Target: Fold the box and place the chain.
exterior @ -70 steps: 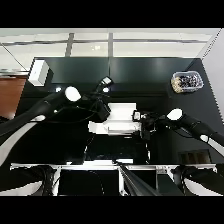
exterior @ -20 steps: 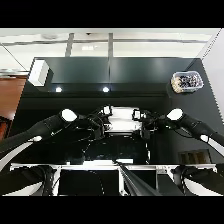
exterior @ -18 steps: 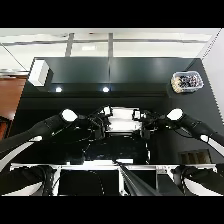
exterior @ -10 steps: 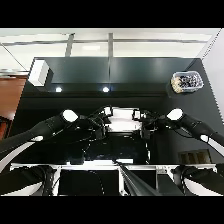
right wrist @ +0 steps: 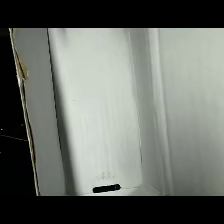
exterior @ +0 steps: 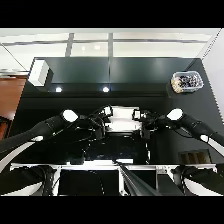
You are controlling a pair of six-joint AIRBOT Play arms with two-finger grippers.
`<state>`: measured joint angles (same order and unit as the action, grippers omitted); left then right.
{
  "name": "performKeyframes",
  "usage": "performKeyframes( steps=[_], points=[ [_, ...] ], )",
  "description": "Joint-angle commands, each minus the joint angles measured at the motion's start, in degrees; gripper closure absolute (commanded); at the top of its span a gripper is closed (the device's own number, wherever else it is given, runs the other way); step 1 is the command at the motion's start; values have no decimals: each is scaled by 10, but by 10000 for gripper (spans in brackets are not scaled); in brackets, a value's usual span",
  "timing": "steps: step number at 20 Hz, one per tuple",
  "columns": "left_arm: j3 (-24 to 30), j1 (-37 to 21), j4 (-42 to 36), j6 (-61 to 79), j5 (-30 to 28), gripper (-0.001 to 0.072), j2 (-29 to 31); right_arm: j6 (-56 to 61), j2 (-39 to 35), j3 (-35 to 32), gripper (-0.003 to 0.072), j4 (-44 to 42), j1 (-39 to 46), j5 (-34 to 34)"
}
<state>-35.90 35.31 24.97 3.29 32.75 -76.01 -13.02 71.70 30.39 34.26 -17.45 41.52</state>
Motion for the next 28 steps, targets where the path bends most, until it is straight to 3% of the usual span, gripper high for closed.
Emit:
performKeyframes(
  steps=[1,3,10,14,16,20,24,28],
  points=[
    [0,-1,1,0,3,575,5,0,0,0,630,0,0,0],
    [0,-14,4,-18,6,680,26,0,0,0,630,0,0,0],
    [0,-162,199,-392,55,684,160,0,0,0,629,0,0,0],
    [1,-275,209,-714,125,684,151,0,0,0,629,0,0,0],
    [1,-313,207,-787,187,683,123,0,0,0,629,0,0,0],
    [1,-307,191,-784,264,683,36,0,0,0,629,0,0,0],
    [1,-248,111,-748,252,684,-43,0,0,0,629,0,0,0],
    [0,-196,83,-712,236,683,-58,0,0,0,630,0,0,0]
  ],
)
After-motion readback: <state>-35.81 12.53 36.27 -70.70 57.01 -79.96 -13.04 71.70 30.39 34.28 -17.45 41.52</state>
